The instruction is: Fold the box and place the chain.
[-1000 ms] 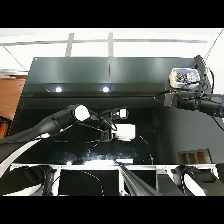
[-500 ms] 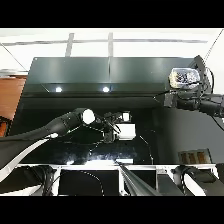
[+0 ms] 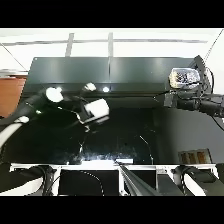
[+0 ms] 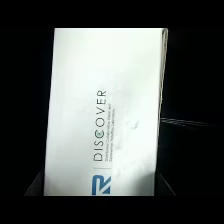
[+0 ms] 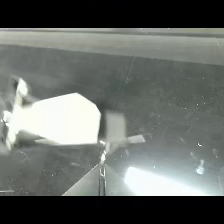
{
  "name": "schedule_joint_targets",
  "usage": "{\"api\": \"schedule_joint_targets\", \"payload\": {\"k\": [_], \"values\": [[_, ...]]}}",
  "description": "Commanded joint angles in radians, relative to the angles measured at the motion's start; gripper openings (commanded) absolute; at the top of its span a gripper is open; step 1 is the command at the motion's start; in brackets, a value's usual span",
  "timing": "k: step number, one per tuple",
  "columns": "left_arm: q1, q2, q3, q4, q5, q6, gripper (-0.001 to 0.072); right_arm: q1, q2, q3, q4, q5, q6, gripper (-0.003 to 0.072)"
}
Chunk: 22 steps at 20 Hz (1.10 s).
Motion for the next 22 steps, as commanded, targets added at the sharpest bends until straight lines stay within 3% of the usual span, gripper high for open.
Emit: {"api": "schedule_joint_targets", "payload": {"k": [1,5,7,10,13,19,20,21,22], "values": [[0.275,0.017,0.034,0.026,-0.021,-0.076,0.0366,0.000,0.000,-0.001,0.000,0.000,0.011,0.0038],[0.496,-0.064,0.191,0.042,0.102,-0.169,0.0372,0.000,0.000,-0.001,0.000,0.000,0.060,0.0038],[0.558,-0.175,0.338,0.149,0.119,-0.288,0.0376,0.000,0.000,-0.001,0.000,-0.002,0.077,0.0038],[0.598,-0.361,0.571,0.316,0.106,-0.529,0.0419,0.000,0.000,-0.001,0.000,-0.018,0.083,0.0039],[0.617,-0.520,0.776,0.323,0.090,-0.547,0.0419,0.000,0.000,-0.001,0.001,-0.019,0.095,0.0039],[0.613,-0.760,1.038,0.329,-0.012,-0.578,0.0423,0.000,0.000,-0.001,-0.009,-0.048,0.117,0.0039],[0.612,-0.772,1.059,0.332,-0.042,-0.585,0.0532,0.000,0.000,-0.001,-0.017,-0.072,0.117,0.0039],[0.610,-0.772,1.071,0.341,-0.053,-0.605,0.0706,0.000,0.000,-0.001,-0.021,-0.088,0.118,0.0038],[0.609,-0.769,1.098,0.369,-0.085,-0.640,0.0706,0.000,0.000,-0.001,-0.023,-0.090,0.117,0.0039]]}}
